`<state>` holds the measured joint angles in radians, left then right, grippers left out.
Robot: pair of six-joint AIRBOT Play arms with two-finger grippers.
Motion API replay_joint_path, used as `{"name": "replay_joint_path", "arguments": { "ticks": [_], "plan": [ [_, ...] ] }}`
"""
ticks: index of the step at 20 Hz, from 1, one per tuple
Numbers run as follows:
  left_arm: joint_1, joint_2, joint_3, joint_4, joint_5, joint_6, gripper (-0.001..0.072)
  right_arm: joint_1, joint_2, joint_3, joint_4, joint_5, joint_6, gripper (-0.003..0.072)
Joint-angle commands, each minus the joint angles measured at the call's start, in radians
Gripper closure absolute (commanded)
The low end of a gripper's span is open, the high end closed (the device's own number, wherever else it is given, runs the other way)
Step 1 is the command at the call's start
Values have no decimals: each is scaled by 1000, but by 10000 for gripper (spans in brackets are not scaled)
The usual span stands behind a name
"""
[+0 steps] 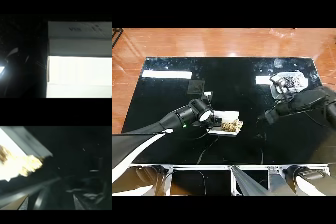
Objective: Fold the box and place the chain.
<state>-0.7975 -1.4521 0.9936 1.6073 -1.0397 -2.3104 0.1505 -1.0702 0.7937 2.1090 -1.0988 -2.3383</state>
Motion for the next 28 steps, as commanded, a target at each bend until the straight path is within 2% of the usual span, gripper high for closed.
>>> {"name": "replay_joint_path", "arguments": {
  "ticks": [1, 2, 5, 12, 15, 19, 28],
  "plan": [
    [-1, -1, 1, 0, -1, 0, 681, 61, -115, -42, 61, 57, -451, 40],
    [-1, 0, 1, 0, -4, 0, 682, 82, -154, -42, 105, 69, -529, -31],
    [-1, 0, 1, 0, -15, 0, 682, 139, -221, -42, 158, 140, -649, -31],
    [-1, -1, 1, 0, -8, 0, 682, 164, -252, -42, 164, 204, -649, -29],
    [-1, -1, 1, 0, -8, 0, 681, 223, -257, -42, 161, 266, -649, -29],
    [-1, -1, 1, 0, -8, 0, 682, 286, -270, -42, 128, 291, -649, -28],
    [-1, -1, 1, 0, -6, 0, 681, 304, -282, -42, 116, 312, -649, -21]
  ]
}}
